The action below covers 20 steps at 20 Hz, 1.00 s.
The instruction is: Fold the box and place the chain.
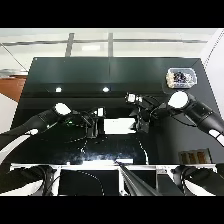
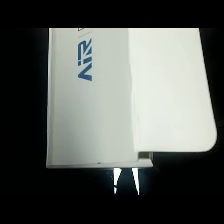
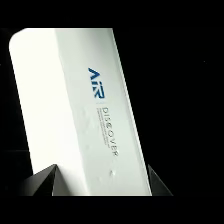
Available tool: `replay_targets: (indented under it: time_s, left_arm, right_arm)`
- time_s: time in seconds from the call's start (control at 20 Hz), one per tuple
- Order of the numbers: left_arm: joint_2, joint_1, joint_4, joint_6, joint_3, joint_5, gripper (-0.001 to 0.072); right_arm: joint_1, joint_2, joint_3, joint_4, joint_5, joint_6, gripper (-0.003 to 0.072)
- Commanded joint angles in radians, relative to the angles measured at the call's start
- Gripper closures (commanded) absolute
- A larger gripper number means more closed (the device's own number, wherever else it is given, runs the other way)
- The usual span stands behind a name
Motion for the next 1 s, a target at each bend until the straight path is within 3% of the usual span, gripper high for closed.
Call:
replay_targets:
  time_s: [0.0,0.85,0.9,0.95]
  left_arm:
    - [0.000,0.000,0.000,0.001,-0.001,0.000,0.0316]
    - [0.000,0.000,0.000,0.001,-0.001,0.000,0.0316]
    - [0.000,0.000,0.000,0.001,-0.001,0.000,0.0316]
    - [0.000,0.000,0.000,0.001,-0.001,0.000,0.0316]
  right_arm:
    - [0.003,0.000,-0.001,0.029,0.029,0.003,-0.0023]
    - [0.037,-0.008,-0.001,-0.080,0.001,0.043,-0.0013]
    - [0.047,-0.008,-0.001,-0.085,0.000,0.043,0.0028]
    - [0.055,-0.008,-0.001,-0.091,0.000,0.043,0.0216]
